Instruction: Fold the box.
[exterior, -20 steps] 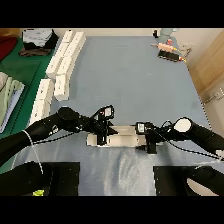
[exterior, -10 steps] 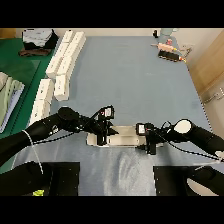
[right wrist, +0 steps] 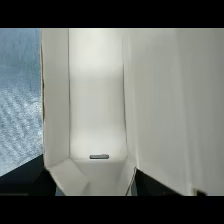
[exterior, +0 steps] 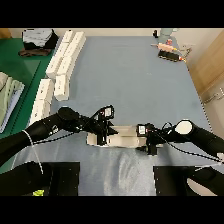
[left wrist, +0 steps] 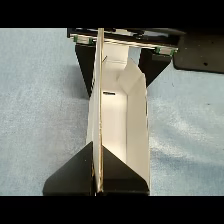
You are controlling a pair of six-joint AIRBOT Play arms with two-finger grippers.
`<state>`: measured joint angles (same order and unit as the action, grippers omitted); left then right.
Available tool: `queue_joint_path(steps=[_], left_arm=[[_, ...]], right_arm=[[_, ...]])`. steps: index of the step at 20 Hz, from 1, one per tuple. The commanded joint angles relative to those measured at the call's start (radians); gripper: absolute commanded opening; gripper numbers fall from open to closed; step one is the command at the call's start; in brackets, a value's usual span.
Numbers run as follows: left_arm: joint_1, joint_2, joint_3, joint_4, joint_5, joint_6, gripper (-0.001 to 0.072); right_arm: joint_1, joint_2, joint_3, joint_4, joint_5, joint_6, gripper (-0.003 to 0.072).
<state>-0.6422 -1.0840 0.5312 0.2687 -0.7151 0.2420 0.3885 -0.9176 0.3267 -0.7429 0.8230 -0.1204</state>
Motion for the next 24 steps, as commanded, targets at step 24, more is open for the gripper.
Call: queue_joint_path(steps=[24], left_arm=[[0.000, 0.000, 0.000, 0.000, -0.002, 0.000, 0.0016]], right_arm=[[0.000, 0.013, -0.035, 0.033, -0.041, -0.012, 0.0511]])
